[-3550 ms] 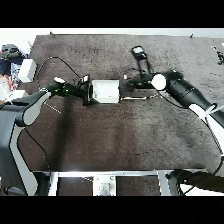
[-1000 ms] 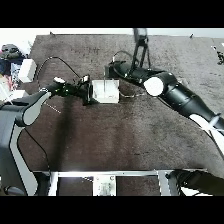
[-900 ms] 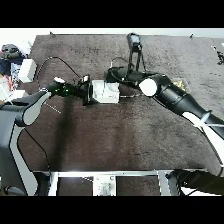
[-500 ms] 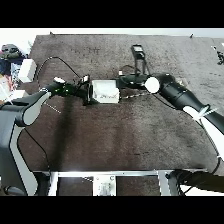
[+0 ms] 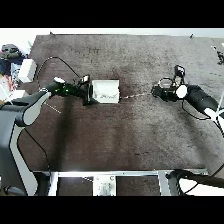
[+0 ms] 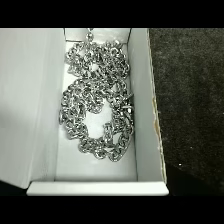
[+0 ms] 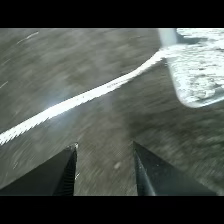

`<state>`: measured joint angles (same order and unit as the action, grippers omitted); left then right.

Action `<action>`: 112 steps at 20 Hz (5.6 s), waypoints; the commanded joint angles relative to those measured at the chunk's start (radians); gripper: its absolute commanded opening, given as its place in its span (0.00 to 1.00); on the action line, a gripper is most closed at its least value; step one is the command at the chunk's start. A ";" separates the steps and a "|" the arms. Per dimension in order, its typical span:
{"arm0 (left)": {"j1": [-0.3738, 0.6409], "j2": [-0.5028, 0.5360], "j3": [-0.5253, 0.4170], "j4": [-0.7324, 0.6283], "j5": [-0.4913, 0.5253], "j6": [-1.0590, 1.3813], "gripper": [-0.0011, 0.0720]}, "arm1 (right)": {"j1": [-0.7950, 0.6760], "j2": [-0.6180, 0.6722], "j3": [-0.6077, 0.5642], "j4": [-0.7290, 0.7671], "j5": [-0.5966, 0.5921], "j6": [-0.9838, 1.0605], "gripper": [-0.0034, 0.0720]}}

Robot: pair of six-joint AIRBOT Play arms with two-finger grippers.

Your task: Fold the box and place the chain.

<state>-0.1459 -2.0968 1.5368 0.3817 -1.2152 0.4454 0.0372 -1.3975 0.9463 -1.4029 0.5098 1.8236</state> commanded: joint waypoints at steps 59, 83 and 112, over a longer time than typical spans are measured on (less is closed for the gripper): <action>0.000 0.000 0.000 0.000 0.000 0.000 0.33 | -0.032 -0.114 -0.018 0.179 -0.220 -0.009 0.56; 0.000 0.000 0.000 0.000 0.000 0.000 0.33 | 0.451 0.233 0.152 0.196 -0.283 -0.171 0.07; 0.000 0.000 0.000 0.000 0.000 0.000 0.33 | 0.267 -0.134 0.187 0.183 0.029 -0.465 0.37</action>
<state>-0.1459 -2.0964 1.5368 0.3817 -1.2148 0.4450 0.3801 -1.4693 1.1248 -1.3491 0.4889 1.5257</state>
